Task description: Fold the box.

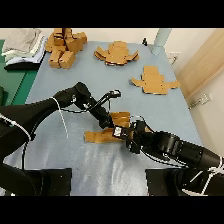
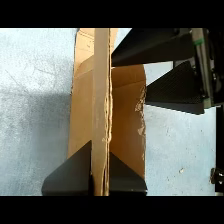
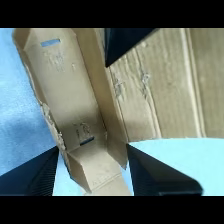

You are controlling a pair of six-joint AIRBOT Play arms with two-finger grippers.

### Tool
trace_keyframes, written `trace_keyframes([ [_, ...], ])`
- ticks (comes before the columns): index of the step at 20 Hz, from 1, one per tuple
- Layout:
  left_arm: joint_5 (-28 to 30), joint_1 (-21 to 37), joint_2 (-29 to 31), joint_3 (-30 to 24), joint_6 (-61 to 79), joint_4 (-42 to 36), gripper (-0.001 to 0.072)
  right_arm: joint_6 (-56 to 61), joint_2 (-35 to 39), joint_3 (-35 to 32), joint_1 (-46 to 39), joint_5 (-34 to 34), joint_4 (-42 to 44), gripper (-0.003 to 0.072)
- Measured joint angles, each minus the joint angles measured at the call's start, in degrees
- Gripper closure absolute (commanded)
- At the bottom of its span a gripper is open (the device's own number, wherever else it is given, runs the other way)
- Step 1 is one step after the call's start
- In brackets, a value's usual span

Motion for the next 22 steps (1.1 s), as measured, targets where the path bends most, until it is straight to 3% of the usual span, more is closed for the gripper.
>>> trace_keyframes([
  [3,0.0,0.0,0.0,0.0,0.0,0.0,0.0697,0.2,0.0,0.0,-0.1,0.0,-0.4,0.0022],
  [4,-0.1,0.0,0.0,0.0,0.0,0.0,0.0697,0.2,0.0,0.0,-0.2,0.0,-0.8,-0.0034],
  [9,0.0,0.0,0.0,0.0,0.0,0.0,0.0697,-4.5,0.2,0.3,-4.8,2.4,3.0,-0.0034],
  [14,0.0,0.0,0.0,0.0,0.0,0.0,0.0697,-34.5,0.3,0.4,-16.6,3.6,26.5,-0.0034],
  [17,0.0,0.0,0.0,0.0,0.0,0.0,0.0697,-53.0,-1.0,1.1,-24.2,1.0,41.4,-0.0034],
  [22,0.0,0.0,0.0,0.0,0.0,0.0,0.0697,-68.1,-9.0,4.6,-31.6,-6.8,54.4,-0.0034],
])
